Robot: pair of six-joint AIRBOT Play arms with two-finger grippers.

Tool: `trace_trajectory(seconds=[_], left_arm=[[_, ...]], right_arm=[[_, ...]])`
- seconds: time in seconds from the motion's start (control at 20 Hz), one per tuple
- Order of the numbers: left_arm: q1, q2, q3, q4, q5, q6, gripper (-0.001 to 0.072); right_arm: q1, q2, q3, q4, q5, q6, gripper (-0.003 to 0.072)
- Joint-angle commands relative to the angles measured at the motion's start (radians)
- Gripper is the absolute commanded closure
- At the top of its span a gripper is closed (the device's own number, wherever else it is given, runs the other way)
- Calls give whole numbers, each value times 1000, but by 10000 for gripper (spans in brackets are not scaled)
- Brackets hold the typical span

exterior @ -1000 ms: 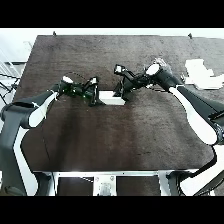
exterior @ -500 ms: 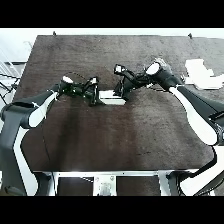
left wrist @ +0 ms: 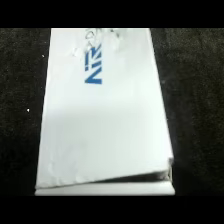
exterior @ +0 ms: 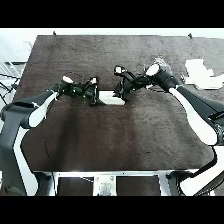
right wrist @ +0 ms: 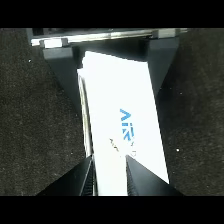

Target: Fold the box and place the chain.

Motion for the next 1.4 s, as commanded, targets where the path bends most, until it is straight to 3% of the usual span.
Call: trace_trajectory(seconds=[0.0, 0.15, 0.2, 0.25, 0.6, 0.65, 0.75, 0.85, 1.35], left_arm=[[0, -1, 0, 0, 0, 0, 207], [0, -1, 0, 0, 0, 0, 207], [0, -1, 0, 0, 0, 0, 207], [0, -1, 0, 0, 0, 0, 207], [0, -1, 0, 0, 0, 0, 207], [0, -1, 0, 0, 0, 0, 207], [0, -1, 0, 0, 0, 0, 207], [0, -1, 0, 0, 0, 0, 207], [0, -1, 0, 0, 0, 0, 207]], right_arm=[[8, 0, -24, 0, 4, 1, 465], [5, 0, -28, 13, 5, 0, 437], [1, 0, -28, 26, 9, -3, 328], [-3, 0, -28, 47, 25, -22, 311], [-77, 8, -28, 273, 72, -137, 310], [-83, 6, -29, 301, 73, -142, 345], [-84, -2, -35, 300, 76, -129, 570], [-80, -19, -59, 299, 76, -106, 677], [-53, -84, -78, 114, 72, 17, 675]])
